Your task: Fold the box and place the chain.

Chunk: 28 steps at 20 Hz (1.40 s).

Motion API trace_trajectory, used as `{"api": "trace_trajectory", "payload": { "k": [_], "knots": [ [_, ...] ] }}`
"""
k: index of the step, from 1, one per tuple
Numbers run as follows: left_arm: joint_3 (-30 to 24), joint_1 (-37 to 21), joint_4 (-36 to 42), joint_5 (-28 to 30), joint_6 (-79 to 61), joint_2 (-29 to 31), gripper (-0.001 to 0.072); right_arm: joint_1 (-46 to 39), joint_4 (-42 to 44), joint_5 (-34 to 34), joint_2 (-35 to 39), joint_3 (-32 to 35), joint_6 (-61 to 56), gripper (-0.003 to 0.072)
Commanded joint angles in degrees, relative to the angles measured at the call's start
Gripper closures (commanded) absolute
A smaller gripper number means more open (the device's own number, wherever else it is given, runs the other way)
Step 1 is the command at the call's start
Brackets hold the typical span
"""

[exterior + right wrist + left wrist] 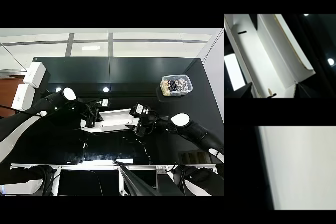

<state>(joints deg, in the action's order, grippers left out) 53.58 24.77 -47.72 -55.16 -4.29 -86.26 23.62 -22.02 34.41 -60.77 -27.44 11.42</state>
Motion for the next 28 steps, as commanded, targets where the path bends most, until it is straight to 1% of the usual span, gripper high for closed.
{"api": "trace_trajectory", "payload": {
  "k": [1, 7, 10, 11, 12, 14, 16, 19, 21, 28],
  "knots": [
    [0.0, 0.0, 0.2, -0.3, 0.0, 0.2, 0.0685, -1.6, 2.1, 1.5, -0.3, -0.3, 0.3, -0.0012],
    [0.0, 0.0, 0.1, -0.3, 0.0, 0.2, 0.0685, -1.7, 2.1, 3.7, -0.2, -0.4, -1.7, -0.0012],
    [0.0, 0.0, 0.0, -0.3, 0.3, 0.2, 0.0685, -1.7, 2.0, 4.4, 1.8, -0.4, -5.2, -0.0012],
    [0.0, 0.0, 0.0, -0.3, 0.3, 0.2, 0.0685, -1.7, 1.8, 5.7, 2.6, -0.4, -7.9, -0.0012],
    [0.0, 0.0, 0.0, -0.3, 0.3, 0.2, 0.0685, -1.7, 1.9, 8.5, 2.9, -0.4, -10.3, -0.0012],
    [0.0, 0.0, 0.0, -0.3, 0.3, 0.2, 0.0685, -1.7, 1.9, 15.3, 2.9, -0.4, -11.5, -0.0012],
    [0.0, 0.0, 0.0, 0.0, 0.3, 0.2, 0.0685, -1.7, 1.5, 17.5, 2.9, -0.4, -14.1, -0.0012],
    [0.0, 0.0, 0.0, 0.7, 0.3, 0.2, 0.0685, -1.7, -2.2, 17.5, 2.9, -0.3, -18.0, -0.0012],
    [0.0, 0.0, 0.0, 0.8, 0.3, 0.2, 0.0685, -1.7, -4.0, 16.9, 2.9, -0.3, -18.4, -0.0012],
    [0.0, 0.0, 0.0, 0.8, 0.3, 0.2, 0.0685, -1.7, -6.8, 11.8, 2.7, -0.3, -18.9, -0.0012]
  ]
}}
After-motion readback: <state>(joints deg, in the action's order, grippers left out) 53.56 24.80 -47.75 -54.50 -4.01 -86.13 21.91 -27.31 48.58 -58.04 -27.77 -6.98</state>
